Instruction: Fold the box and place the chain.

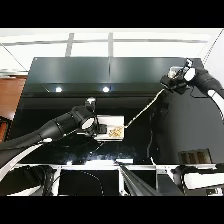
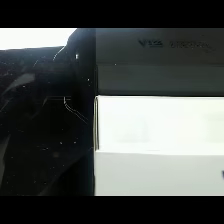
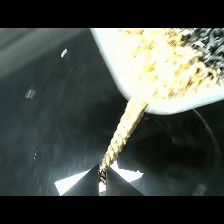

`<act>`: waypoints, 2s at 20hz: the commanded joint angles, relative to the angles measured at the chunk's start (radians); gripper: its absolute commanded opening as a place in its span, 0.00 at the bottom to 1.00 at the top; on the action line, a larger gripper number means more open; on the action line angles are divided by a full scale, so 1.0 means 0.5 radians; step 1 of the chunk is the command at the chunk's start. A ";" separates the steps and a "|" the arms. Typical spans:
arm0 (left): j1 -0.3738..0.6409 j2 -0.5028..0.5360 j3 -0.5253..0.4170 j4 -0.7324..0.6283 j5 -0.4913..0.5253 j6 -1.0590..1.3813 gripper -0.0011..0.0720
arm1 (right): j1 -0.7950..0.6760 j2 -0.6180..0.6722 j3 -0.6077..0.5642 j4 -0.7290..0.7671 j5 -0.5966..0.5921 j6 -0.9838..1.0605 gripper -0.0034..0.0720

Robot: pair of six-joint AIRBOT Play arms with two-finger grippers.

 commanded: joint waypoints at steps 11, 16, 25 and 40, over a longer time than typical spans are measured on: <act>0.002 0.001 0.001 0.002 0.011 0.000 0.05 | 0.201 1.445 0.021 0.626 1.212 -0.916 0.10; 0.002 0.001 0.001 0.002 0.010 0.000 0.06 | 0.613 1.484 -0.003 0.739 1.236 -0.870 0.10; 0.002 0.001 0.001 0.001 0.007 0.000 0.06 | 1.183 1.437 -0.338 1.109 0.745 -0.854 0.10; 0.002 0.001 0.001 0.002 0.006 0.000 0.05 | 1.037 1.100 -0.500 0.943 0.600 -0.871 0.62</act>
